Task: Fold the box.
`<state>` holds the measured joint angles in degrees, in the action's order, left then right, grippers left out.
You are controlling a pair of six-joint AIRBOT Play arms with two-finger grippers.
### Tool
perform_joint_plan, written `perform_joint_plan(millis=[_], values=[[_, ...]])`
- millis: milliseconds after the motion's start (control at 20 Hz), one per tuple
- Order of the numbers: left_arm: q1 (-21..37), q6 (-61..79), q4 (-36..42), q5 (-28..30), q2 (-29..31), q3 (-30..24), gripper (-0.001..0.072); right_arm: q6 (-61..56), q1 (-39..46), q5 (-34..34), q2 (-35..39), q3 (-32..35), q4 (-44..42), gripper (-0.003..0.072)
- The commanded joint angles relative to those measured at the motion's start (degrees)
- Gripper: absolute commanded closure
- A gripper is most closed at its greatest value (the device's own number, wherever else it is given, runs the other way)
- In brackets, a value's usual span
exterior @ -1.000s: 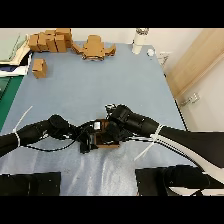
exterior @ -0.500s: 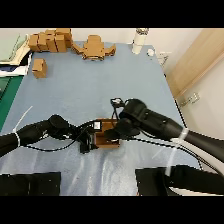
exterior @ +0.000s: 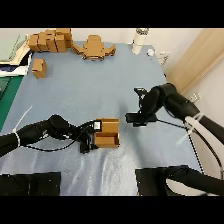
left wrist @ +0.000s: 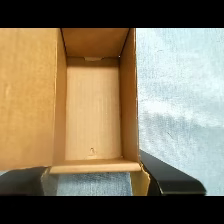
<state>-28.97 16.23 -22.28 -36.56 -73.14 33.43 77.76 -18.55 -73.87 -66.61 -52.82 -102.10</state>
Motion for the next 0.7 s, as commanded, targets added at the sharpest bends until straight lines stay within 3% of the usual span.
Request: perform_joint_plan(millis=[0, 50, 150, 400, 650], values=[[0.02, -0.04, 0.0, 0.04, 0.02, 0.04, 0.019, 37.33, 13.73, 5.27, -10.54, -0.33, -39.12, 0.0684], [0.02, -0.04, 0.0, 0.0, 0.02, 0.04, 0.019, 43.76, 14.36, 5.14, -13.38, -0.79, -45.97, 0.0684], [0.02, -0.04, 0.0, 0.02, 0.02, 0.04, 0.019, 52.33, 12.9, 2.95, -16.79, -1.95, -50.53, 0.0684], [0.02, -0.04, 0.0, 0.04, 0.02, 0.04, 0.019, 60.89, 5.31, -1.44, -14.51, -0.81, -49.64, 0.0684], [0.02, -0.04, 0.0, 0.0, 0.02, 0.04, 0.019, 63.93, -2.69, 10.43, -4.33, 5.16, -38.77, 0.0684]])
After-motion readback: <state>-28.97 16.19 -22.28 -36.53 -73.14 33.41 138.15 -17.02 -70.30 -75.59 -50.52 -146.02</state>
